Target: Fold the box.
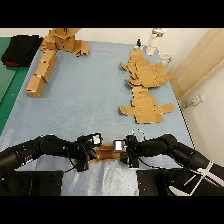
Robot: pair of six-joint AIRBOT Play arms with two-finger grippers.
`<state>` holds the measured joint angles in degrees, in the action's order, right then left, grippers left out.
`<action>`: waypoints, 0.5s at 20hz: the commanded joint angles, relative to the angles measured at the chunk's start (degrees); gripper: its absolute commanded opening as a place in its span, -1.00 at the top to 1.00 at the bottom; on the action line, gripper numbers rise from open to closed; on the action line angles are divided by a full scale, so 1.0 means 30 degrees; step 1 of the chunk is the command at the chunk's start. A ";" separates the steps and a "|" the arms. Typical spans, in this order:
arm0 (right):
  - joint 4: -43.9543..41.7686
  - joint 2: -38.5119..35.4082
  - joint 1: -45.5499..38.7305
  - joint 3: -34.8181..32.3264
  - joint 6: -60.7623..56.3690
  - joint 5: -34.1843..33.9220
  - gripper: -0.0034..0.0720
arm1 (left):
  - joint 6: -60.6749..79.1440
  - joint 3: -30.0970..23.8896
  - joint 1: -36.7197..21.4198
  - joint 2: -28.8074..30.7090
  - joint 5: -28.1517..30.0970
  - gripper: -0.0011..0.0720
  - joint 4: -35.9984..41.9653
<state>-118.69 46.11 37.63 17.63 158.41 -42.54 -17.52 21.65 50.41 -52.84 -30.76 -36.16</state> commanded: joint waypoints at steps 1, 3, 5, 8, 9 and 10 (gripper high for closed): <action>-0.0007 -0.0015 0.0000 0.0007 0.0000 0.0007 -0.06 | 0.0291 0.0022 -0.0007 -0.0015 0.0379 0.50 0.0627; -0.0007 -0.0015 0.0000 0.0007 0.0000 0.0007 -0.06 | 0.0576 0.0022 -0.0007 -0.0015 0.0816 0.53 0.1071; -0.0007 -0.0015 0.0000 0.0007 0.0000 0.0007 -0.06 | 0.0561 0.0022 -0.0007 -0.0015 0.1231 0.69 0.1523; -0.0007 -0.0015 0.0000 0.0007 0.0000 0.0007 -0.06 | 0.0561 0.0022 -0.0007 -0.0015 0.1268 0.69 0.1829; -0.0007 -0.0015 0.0000 0.0007 0.0000 0.0007 -0.06 | 0.0568 0.0022 -0.0007 -0.0058 0.1275 0.69 0.1931; -0.0007 -0.0015 0.0000 0.0007 0.0000 0.0007 -0.06 | 0.0568 0.0022 -0.0007 -0.0175 0.1392 0.69 0.2149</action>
<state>-118.72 46.11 37.60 17.63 158.34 -42.50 -15.99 21.65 50.41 -53.04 -27.44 -31.29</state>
